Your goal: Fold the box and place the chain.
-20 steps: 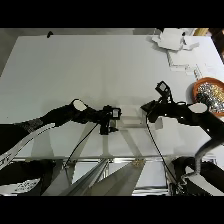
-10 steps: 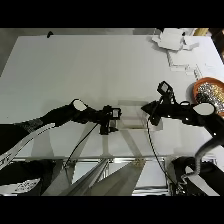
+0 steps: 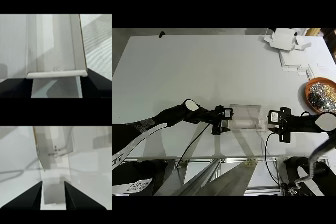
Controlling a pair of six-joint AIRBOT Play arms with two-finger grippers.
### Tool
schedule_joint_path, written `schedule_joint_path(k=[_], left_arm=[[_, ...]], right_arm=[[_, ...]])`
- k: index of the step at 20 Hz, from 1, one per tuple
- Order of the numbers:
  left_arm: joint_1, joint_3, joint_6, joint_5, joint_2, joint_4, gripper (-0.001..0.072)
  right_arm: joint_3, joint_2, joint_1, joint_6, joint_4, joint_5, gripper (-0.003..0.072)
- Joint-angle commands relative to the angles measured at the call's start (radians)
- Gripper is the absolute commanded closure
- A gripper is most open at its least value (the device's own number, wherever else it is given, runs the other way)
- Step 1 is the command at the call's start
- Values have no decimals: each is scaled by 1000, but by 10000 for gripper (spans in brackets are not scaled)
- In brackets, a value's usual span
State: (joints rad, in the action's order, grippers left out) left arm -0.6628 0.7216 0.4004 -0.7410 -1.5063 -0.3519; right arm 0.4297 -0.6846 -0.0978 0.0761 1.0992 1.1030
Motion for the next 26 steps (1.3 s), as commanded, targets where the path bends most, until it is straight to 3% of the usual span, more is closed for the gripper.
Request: schedule_joint_path(k=[1, 3, 5, 7, 16, 26], left_arm=[[0, 0, 0, 0, 0, -1, 455], [0, 0, 0, 0, 0, 0, 455], [0, 0, 0, 0, 0, 0, 455], [0, 0, 0, 0, 0, 0, 455], [0, 0, 0, 0, 0, 0, 455], [0, 0, 0, 0, 0, 0, 455]], right_arm=[[-5, -24, -1, -86, 45, 4, 366], [-5, -64, -1, -124, -40, -21, 338], [-5, -102, -1, -179, -142, -58, 264], [-5, -143, -1, -219, -195, -72, 261], [-5, -219, -1, -267, -128, -119, 263], [-6, -291, -1, -265, -310, -184, 393]])
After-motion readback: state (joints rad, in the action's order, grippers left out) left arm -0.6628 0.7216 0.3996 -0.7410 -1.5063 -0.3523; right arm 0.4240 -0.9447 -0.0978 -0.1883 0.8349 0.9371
